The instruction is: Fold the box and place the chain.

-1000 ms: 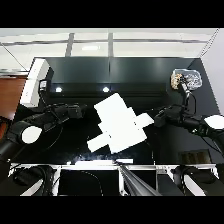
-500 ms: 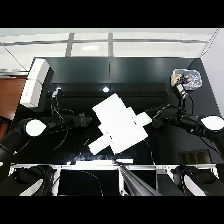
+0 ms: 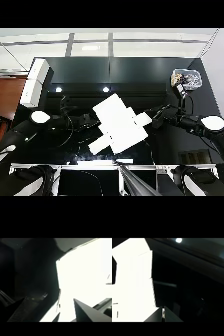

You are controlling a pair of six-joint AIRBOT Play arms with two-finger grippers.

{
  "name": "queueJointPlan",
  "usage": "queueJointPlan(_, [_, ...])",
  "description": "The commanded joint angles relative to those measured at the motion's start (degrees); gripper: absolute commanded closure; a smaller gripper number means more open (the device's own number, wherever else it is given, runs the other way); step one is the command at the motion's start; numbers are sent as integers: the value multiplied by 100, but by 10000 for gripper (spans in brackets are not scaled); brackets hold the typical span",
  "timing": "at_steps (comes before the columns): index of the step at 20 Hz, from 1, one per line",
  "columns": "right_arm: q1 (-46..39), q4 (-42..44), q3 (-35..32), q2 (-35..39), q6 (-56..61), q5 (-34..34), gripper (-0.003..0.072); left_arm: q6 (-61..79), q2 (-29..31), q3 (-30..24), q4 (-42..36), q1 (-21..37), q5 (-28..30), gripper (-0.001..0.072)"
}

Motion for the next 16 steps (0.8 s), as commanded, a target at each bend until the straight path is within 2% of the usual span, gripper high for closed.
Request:
queueJointPlan(1, [4,0,0,4,2,57,672,1674,-708,15,-1777,-2,-192,3])
queueJointPlan(3, [4,0,0,4,2,57,672,2212,-1141,144,-2203,-42,-439,3])
queueJointPlan(8, [4,-2,0,4,2,52,672,2931,-1985,820,-2221,-396,-1001,5])
queueJointPlan(11, [4,-2,0,4,2,52,672,3729,-2387,1209,-2065,-363,-2072,12])
queueJointPlan(13, [4,-2,0,4,4,55,672,4033,-2472,1327,-1716,-278,-2479,32])
queueJointPlan(14, [4,-2,0,4,4,52,672,4030,-2472,1335,-1517,-247,-2503,53])
queueJointPlan(16, [4,-2,0,4,4,52,672,4033,-2472,1335,-1252,-212,-2511,167])
